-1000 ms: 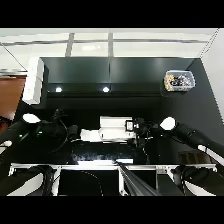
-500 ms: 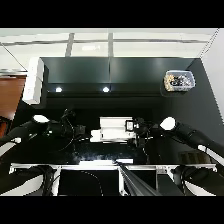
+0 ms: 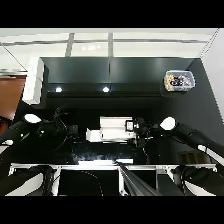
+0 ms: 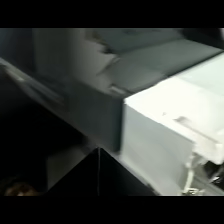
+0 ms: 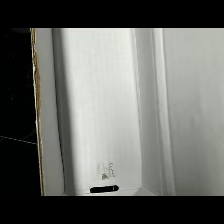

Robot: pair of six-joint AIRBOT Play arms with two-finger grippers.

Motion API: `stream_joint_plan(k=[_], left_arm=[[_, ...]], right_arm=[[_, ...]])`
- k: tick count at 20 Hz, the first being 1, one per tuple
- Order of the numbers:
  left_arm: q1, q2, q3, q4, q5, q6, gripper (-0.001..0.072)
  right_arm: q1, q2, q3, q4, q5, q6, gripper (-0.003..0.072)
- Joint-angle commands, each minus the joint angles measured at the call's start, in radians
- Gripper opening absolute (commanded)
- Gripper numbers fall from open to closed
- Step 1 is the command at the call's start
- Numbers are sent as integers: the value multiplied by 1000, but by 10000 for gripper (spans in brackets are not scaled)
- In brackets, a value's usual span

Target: Fold the box and place the chain.

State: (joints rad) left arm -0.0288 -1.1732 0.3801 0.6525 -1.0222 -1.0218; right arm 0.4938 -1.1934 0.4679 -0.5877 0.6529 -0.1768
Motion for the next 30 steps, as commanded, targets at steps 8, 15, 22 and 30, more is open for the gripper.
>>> stream_joint_plan(k=[8,15,22,30], left_arm=[[-246,0,-2,40,187,-84,23],[-242,0,-2,-174,170,165,25],[-234,48,3,-190,167,194,547],[-219,76,56,-209,49,180,583]], right_arm=[[0,-1,0,0,0,0,158],[0,-1,0,0,-1,0,158],[0,-1,0,0,-1,0,158],[0,-1,0,0,-1,0,158]])
